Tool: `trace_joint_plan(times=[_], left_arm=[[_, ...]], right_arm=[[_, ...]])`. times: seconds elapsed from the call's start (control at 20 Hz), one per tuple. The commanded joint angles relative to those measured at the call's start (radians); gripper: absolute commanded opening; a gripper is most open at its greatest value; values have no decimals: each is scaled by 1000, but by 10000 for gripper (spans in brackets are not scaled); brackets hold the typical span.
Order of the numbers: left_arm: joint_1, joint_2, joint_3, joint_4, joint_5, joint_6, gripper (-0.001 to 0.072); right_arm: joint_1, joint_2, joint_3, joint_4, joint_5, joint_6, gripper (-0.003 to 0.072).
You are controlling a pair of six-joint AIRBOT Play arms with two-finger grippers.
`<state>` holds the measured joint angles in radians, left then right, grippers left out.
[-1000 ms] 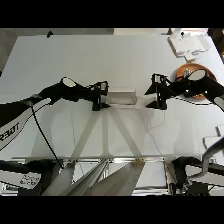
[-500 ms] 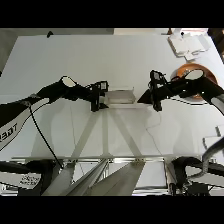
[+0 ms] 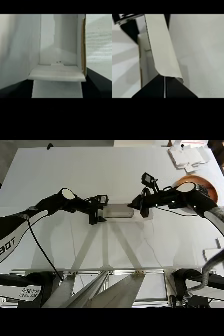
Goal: Fold the box and place the chain.
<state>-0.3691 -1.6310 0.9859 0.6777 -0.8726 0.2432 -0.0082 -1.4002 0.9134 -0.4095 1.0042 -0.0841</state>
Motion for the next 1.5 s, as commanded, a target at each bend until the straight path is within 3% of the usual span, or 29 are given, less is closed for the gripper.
trace_joint_plan(times=[0.0,0.2,0.6,0.95,1.45], left_arm=[[0,6,1,-22,4,-2,373],[0,8,1,-41,5,-2,373],[0,8,1,-41,5,-2,373],[0,8,1,-41,5,-2,373],[0,8,1,-41,5,-1,373]], right_arm=[[5,0,1,77,-106,36,8],[5,-27,1,72,-263,88,6],[5,-144,1,65,-253,88,6],[5,-144,1,-92,-200,88,6],[5,-55,2,-91,-186,87,9]])
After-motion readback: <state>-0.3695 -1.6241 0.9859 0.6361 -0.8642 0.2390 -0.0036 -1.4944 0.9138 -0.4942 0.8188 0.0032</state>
